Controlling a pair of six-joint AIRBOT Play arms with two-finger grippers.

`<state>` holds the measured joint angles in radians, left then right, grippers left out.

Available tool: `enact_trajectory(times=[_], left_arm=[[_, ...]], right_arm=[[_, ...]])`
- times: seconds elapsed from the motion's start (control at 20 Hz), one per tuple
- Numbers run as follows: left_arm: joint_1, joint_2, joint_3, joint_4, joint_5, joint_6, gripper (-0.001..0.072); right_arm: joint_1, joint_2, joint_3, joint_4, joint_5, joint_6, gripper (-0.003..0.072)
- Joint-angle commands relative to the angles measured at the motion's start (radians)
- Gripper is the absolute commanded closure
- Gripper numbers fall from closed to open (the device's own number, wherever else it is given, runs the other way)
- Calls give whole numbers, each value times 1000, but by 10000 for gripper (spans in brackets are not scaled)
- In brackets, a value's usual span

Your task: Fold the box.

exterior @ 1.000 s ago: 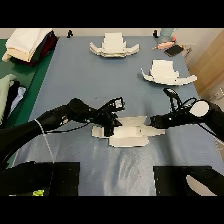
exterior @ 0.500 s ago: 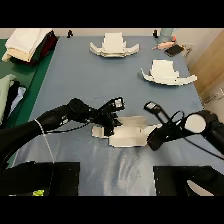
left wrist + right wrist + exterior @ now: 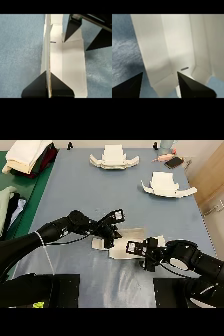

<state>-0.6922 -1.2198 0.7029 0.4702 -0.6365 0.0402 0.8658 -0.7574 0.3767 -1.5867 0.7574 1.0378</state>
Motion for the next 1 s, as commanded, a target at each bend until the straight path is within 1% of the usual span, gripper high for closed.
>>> enact_trajectory(times=[0.0, 0.05, 0.15, 0.3, 0.45, 0.65, 0.85, 0.9, 0.95], left_arm=[[0, -1, 0, 0, 0, 0, 697], [0, -1, 0, 0, -1, 0, 697], [0, -1, 0, 0, 0, 0, 697], [0, -1, 0, 0, 0, 0, 697], [0, -1, 0, 0, 0, 0, 698], [0, -1, 0, 0, -1, 0, 697], [0, -1, 0, 0, -1, 0, 698], [0, -1, 0, 0, 0, 0, 697], [0, -1, 0, 0, 0, 0, 698]], right_arm=[[19, -14, -5, -188, -100, 203, 39], [19, -12, 0, -220, -92, 275, 39], [19, 8, 18, -231, -75, 371, 39], [18, 51, 50, -235, -51, 466, 39], [18, 42, 50, -241, -8, 541, 36], [-13, 1, 50, -259, -7, 553, 26], [-13, 2, 58, -297, -14, 551, 17], [-13, 3, 61, -313, -16, 548, -34], [-14, 4, 62, -319, -16, 520, -34]])
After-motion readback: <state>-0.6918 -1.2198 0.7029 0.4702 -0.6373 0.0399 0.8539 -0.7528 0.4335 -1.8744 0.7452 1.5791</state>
